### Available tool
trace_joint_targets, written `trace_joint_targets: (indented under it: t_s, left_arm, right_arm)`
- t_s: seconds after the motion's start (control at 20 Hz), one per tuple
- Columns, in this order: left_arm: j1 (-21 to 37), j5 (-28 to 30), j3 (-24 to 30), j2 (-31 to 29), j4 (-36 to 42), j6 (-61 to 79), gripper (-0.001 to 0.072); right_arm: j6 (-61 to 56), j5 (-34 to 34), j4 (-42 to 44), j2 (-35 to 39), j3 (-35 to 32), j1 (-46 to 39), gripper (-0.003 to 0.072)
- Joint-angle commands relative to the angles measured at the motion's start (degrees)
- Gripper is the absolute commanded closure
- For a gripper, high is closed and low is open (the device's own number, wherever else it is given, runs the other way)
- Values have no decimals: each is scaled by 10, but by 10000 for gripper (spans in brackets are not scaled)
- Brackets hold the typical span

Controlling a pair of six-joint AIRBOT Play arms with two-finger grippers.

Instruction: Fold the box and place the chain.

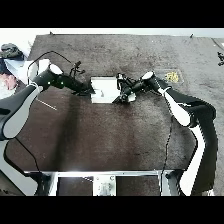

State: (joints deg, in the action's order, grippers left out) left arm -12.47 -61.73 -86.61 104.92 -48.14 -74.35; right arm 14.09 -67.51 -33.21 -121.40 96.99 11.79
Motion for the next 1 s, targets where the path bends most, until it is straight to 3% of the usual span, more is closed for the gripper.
trace_joint_targets:
  t_s: [0.0, 0.35, 0.65, 0.75, 0.95]
  left_arm:
    - [-34, 8, -30, 0, -116, -117, 337]
    - [-77, 38, -32, 2, -206, -230, 337]
    - [-135, -56, -142, 47, -395, -387, 339]
    - [-145, -100, -172, 69, -423, -424, 349]
    - [-156, -109, -180, 88, -454, -438, 367]
  right_arm:
    - [0, -1, 0, 0, 0, 0, 276]
    - [0, -1, 0, 0, 0, 0, 276]
    - [0, -2, 0, 0, 0, 0, 276]
    - [0, -2, 0, 0, 0, 0, 276]
    - [0, -2, 0, 0, 0, 0, 276]
